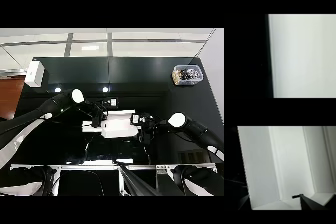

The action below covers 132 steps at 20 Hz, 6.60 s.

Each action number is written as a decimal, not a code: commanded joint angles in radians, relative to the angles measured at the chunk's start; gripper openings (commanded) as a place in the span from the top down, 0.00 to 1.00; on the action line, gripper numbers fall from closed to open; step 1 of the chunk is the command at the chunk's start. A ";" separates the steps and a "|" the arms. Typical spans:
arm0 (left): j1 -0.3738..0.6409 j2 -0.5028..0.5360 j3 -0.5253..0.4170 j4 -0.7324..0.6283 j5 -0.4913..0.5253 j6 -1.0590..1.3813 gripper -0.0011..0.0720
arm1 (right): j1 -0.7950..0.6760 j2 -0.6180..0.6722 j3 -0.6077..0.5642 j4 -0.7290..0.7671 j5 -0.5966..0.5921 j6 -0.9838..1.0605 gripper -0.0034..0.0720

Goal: Fold the box and place the chain.

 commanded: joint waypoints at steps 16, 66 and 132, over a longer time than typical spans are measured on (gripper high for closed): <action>-0.022 0.000 0.020 0.028 -0.052 -0.051 0.95 | -0.107 0.014 0.076 0.001 0.048 -0.003 0.01; -0.023 0.001 0.020 0.031 -0.098 -0.043 0.95 | -0.021 -0.183 0.037 0.075 -0.022 -0.171 0.01; 0.216 0.053 0.240 0.349 -0.669 -0.632 0.96 | -0.021 -0.182 0.037 0.075 -0.009 -0.182 0.79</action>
